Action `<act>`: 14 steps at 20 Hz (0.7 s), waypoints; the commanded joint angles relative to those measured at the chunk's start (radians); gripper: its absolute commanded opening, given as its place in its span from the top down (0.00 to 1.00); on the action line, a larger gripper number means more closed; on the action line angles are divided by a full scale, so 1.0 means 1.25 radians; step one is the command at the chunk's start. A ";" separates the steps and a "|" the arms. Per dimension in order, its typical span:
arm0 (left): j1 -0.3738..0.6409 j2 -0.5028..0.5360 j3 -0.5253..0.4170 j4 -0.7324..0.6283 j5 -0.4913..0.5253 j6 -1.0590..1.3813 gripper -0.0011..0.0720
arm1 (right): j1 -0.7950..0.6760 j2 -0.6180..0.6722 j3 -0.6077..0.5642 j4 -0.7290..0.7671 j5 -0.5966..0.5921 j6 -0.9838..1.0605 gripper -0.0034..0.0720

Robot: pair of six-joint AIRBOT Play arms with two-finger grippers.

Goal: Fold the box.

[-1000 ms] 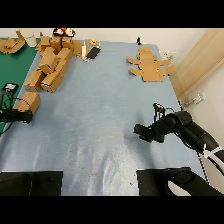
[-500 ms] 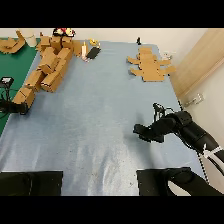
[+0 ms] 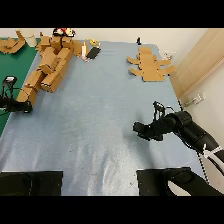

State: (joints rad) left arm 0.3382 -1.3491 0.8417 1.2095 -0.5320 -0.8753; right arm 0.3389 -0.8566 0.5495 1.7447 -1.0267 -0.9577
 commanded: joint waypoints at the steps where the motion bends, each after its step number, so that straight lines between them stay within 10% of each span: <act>1: 0.001 -0.001 0.005 0.001 -0.044 -0.001 0.03 | -0.001 0.000 0.001 0.009 0.004 0.000 0.94; 14: 0.082 0.058 0.203 0.026 -0.478 -0.076 0.04 | -0.001 0.000 0.001 0.053 0.014 -0.027 0.94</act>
State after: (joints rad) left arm 0.4351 -1.3018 1.0416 1.2442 -0.9932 -0.9543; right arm 0.3389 -0.8566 0.5495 1.7821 -1.0183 -0.9634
